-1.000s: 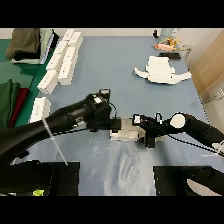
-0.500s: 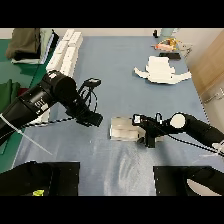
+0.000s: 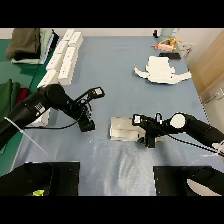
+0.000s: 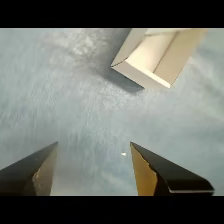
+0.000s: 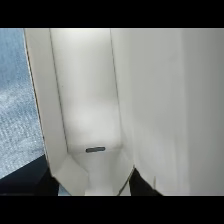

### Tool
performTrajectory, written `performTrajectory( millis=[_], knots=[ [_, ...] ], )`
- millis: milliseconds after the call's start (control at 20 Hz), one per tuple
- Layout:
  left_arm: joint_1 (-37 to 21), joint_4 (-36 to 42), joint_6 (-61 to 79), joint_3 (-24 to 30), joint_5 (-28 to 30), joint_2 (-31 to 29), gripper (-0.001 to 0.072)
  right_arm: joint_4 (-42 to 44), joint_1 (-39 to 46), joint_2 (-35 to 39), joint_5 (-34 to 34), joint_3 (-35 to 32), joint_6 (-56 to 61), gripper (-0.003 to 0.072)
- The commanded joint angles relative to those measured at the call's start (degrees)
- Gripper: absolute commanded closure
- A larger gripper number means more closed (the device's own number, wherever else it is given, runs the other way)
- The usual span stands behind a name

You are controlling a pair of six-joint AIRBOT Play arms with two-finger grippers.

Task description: Fold the box.

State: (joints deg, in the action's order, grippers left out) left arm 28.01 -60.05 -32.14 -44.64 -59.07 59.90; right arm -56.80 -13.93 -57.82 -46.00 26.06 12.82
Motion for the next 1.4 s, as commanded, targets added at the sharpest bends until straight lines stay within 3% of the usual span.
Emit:
performTrajectory(
  millis=[0,150,450,650,950,1350],
  knots=[
    [-2.47,13.90,30.91,8.74,11.37,0.76,-0.0006,0.02,0.02,-0.02,-0.02,0.07,0.02,0.0180],
    [-1.62,20.83,39.28,12.33,13.25,4.11,-0.0005,0.02,0.02,-0.02,-0.02,0.07,0.02,0.0180],
    [2.75,28.41,43.41,12.44,19.91,9.42,-0.0006,0.02,0.02,-0.02,-0.02,0.07,0.00,0.0179],
    [3.17,29.00,46.31,12.41,19.56,10.10,-0.0006,0.02,0.02,-0.02,-0.02,0.07,0.02,0.0180],
    [7.08,36.46,52.57,12.41,20.79,10.12,-0.0006,0.02,0.02,-0.02,-0.02,0.07,0.02,0.0179],
    [8.70,36.92,52.09,12.22,20.17,11.19,-0.0006,0.02,0.02,-0.02,-0.02,0.07,0.00,0.0180]
  ],
)
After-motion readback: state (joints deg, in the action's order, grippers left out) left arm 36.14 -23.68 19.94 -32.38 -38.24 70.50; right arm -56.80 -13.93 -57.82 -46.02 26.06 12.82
